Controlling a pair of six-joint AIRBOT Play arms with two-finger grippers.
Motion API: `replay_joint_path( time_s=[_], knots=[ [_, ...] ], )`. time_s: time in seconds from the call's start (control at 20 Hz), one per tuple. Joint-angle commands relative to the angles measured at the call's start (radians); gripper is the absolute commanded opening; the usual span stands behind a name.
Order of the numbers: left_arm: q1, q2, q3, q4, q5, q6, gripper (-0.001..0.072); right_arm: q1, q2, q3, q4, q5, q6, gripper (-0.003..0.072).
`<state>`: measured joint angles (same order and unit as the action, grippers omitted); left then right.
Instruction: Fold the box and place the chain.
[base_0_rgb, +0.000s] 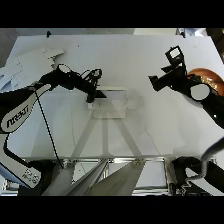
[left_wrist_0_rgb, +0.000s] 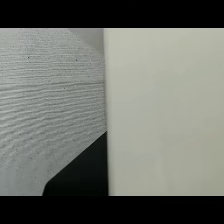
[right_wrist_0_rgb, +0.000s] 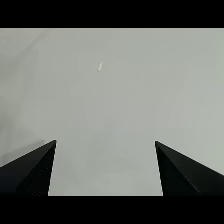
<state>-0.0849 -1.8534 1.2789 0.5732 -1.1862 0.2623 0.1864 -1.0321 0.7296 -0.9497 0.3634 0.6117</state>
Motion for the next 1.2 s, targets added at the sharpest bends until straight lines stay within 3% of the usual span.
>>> replay_joint_path(
  time_s=[0.0,0.2,0.45,0.6,0.85,1.05,1.15],
  knots=[
    [0.001,-0.001,0.001,0.000,0.000,0.000,0.0012,0.045,0.062,0.019,0.000,0.233,-0.121,0.0718],
    [0.001,-0.001,0.001,0.000,0.000,0.000,0.0012,0.187,0.133,0.019,0.000,0.469,-0.270,0.0713],
    [0.001,-0.001,0.001,0.000,0.000,0.000,0.0012,0.309,0.191,0.018,0.055,0.586,-0.264,0.0697],
    [0.001,-0.001,0.001,0.000,0.000,0.000,0.0012,0.325,0.206,0.018,0.002,0.614,-0.163,0.0697],
    [0.001,-0.001,0.001,0.000,0.000,0.000,0.0012,0.370,0.209,0.018,-0.344,0.611,0.147,0.0669],
    [0.001,-0.001,0.001,0.000,0.000,0.000,0.0012,0.441,0.209,0.018,-0.412,0.615,0.198,0.0670],
    [0.001,-0.001,0.001,0.000,0.000,0.000,0.0012,0.472,0.209,0.006,-0.411,0.538,0.187,0.0670]
  ],
)
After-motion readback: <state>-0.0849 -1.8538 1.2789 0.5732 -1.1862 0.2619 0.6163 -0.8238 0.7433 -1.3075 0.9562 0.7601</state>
